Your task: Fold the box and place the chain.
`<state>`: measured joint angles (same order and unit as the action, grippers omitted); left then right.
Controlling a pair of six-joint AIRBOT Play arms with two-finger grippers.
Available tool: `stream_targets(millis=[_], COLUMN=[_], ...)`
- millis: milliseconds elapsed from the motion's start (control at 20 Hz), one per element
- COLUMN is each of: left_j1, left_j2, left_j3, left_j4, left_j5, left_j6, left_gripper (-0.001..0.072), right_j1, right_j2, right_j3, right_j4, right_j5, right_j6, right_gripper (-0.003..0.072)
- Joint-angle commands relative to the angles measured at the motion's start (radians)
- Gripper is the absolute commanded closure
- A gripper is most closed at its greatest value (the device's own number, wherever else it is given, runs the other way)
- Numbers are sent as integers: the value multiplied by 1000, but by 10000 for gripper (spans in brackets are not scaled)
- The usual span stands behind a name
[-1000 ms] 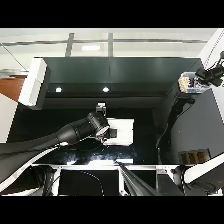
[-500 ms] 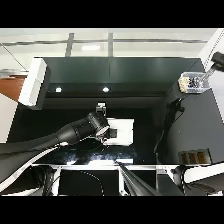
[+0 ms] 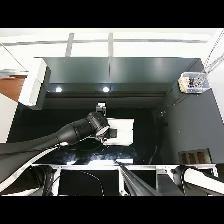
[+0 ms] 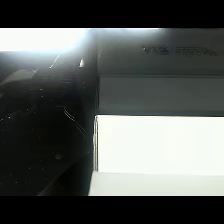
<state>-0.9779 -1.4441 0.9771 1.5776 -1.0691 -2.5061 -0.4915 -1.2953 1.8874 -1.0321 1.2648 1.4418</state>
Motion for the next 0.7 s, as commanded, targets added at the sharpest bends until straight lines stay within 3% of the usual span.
stream_targets(millis=[0,250,400,650], left_j1=[0,0,0,0], left_j2=[0,0,0,0], left_j3=[0,0,0,0], left_j4=[0,0,0,0], left_j5=[0,0,0,0], left_j6=[0,0,0,0], left_gripper=[680,680,680,680], right_j1=[25,171,251,447], right_j2=[121,248,324,387], right_j3=[1,-7,-66,-173], right_j4=[127,125,99,40], right_j5=[10,132,248,341], right_j6=[-11,-10,-10,-10], right_gripper=[647,646,647,647])
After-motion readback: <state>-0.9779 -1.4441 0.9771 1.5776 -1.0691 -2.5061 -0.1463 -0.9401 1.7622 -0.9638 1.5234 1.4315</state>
